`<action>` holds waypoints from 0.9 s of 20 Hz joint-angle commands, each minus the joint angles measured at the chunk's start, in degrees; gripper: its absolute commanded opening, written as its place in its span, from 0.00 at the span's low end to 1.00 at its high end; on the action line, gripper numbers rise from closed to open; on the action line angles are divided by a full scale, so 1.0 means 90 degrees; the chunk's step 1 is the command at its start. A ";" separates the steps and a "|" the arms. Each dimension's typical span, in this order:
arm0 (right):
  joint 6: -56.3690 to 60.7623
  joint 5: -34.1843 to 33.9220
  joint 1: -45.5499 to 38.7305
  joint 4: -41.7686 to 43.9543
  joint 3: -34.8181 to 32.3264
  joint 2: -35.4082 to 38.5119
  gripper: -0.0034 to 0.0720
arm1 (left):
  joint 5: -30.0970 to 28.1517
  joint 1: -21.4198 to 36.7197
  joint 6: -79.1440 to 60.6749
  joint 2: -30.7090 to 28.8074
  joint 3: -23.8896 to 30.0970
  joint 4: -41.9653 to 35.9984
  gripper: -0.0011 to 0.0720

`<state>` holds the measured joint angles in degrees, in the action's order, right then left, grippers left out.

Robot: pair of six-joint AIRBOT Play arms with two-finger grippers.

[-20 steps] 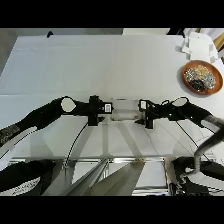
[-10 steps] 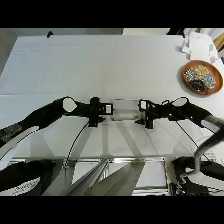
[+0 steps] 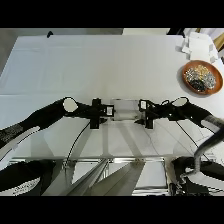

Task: Fold the box and place the chain.

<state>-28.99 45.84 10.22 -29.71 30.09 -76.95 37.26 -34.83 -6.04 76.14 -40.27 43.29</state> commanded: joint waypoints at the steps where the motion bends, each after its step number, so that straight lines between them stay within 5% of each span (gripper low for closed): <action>1: 0.0000 0.0002 0.0002 0.0000 0.0002 0.0002 0.56 | -0.0136 -0.0080 -0.0049 0.0005 0.0002 -0.0194 0.26; 2: 0.0000 0.0002 0.0002 0.0000 0.0002 0.0002 0.56 | -0.0168 -0.0126 -0.0061 0.0012 0.0002 -0.0231 0.19; 18: 0.0000 0.0002 0.0002 0.0002 0.0002 0.0002 0.56 | -0.0284 -0.0270 -0.0066 0.0017 0.0002 -0.0595 0.19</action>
<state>-29.02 45.87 10.22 -29.71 30.09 -76.95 34.41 -37.21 -6.66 76.25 -40.27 38.41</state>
